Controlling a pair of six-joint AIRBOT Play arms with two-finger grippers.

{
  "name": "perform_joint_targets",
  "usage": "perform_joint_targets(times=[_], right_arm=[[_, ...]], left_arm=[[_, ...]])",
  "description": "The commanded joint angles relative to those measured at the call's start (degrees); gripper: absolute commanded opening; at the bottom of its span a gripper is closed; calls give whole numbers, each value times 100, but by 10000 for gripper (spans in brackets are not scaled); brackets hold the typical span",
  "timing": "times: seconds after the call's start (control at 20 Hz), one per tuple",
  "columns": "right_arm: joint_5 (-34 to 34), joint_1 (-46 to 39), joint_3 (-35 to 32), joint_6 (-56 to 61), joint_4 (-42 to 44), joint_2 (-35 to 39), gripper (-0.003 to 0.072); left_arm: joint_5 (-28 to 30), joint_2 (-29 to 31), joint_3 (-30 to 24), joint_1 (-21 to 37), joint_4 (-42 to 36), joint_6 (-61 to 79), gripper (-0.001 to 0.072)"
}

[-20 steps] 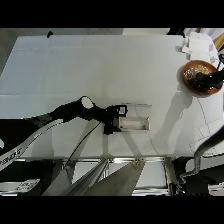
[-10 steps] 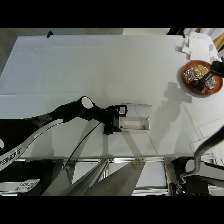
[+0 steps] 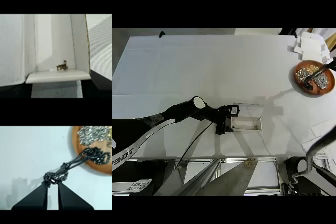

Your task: Fold the box and place the chain.

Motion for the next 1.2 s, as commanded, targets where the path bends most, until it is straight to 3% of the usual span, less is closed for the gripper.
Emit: perform_joint_targets(times=[0.0,0.15,0.4,0.65,1.15], right_arm=[[1010,0,0,-107,229,431,10],[1567,0,0,-103,278,748,10],[1834,0,0,-105,1156,1307,10],[2041,20,-28,-96,1274,1749,10],[2026,2367,-601,-33,1187,2070,10]], left_arm=[[2,4,2,7,0,2,69],[0,4,2,7,2,0,69],[2,4,2,7,2,0,69],[0,4,2,7,2,0,69],[0,4,2,7,2,0,69]])
